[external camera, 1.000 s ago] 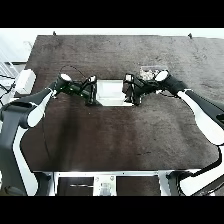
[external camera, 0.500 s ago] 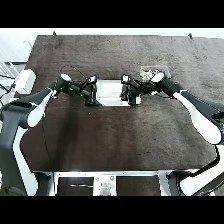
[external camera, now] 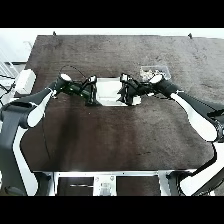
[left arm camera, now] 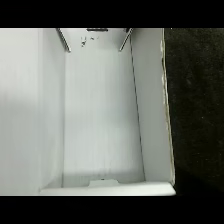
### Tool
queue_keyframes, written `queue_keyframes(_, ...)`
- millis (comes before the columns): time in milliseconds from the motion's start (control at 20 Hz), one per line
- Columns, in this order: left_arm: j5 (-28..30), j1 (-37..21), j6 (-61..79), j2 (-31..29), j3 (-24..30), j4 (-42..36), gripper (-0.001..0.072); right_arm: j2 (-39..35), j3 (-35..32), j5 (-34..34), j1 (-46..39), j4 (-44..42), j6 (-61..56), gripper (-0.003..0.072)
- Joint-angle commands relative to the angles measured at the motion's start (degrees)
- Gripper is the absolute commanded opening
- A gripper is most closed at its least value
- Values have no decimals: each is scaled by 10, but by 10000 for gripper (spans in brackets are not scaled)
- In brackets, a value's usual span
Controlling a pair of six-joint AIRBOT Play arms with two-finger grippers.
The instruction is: Fold the box and place the chain.
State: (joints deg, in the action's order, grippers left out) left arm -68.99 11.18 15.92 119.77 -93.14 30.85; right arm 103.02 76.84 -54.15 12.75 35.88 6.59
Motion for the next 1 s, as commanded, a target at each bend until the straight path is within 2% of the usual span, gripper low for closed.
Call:
queue_keyframes(0,0,0,0,0,0,0,471,1,0,3,-3,-3,0,538)
queue_keyframes(50,0,0,0,0,0,0,471,1,0,3,-5,-1,-6,508)
queue_keyframes(150,0,0,0,0,0,0,471,-3,0,-5,-12,26,-25,203)
queue_keyframes(250,0,0,0,0,0,0,471,-19,0,-21,-20,83,-74,14)
queue_keyframes(500,0,0,0,0,0,0,472,-92,0,-74,-40,185,-198,12)
queue_keyframes(700,0,0,0,0,0,0,472,-151,0,-81,-70,193,-301,12)
queue_keyframes(950,0,0,0,0,0,0,471,-151,-29,-73,-143,192,-483,12)
